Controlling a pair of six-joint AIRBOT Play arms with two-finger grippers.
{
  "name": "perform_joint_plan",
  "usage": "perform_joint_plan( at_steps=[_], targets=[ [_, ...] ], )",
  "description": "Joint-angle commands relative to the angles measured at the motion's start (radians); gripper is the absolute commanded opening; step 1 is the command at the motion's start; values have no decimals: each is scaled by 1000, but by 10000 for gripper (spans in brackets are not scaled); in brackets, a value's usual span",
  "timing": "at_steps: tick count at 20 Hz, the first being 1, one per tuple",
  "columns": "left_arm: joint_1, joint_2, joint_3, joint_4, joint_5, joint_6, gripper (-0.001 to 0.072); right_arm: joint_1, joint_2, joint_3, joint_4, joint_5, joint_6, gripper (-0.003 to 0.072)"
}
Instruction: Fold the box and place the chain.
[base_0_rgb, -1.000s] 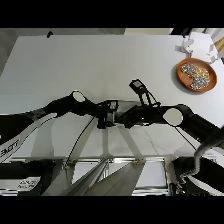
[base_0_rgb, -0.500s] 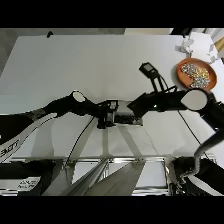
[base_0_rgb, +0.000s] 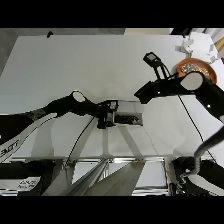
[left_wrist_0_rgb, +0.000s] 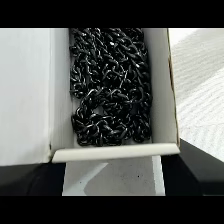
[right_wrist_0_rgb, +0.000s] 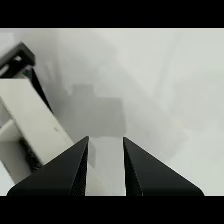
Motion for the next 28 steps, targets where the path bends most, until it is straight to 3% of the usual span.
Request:
perform_joint_plan(
  at_steps=[1, 18, 23, 25, 28],
  targets=[
    [0, 1, 0, 0, 0, 0, 210, -5, -98, 3, 0, 25, -60, 219],
    [0, 1, 0, 0, 0, 0, 210, 194, -10, -1, -156, 168, -100, 234],
    [0, 1, 0, 0, 0, 0, 210, 194, 25, -1, -154, 245, -198, 281],
    [0, 1, 0, 0, 0, 0, 210, 198, 27, -1, -152, 250, -198, 342],
    [0, 1, 0, 0, 0, 0, 210, 229, 27, -1, -156, 250, -215, 347]
  ],
)
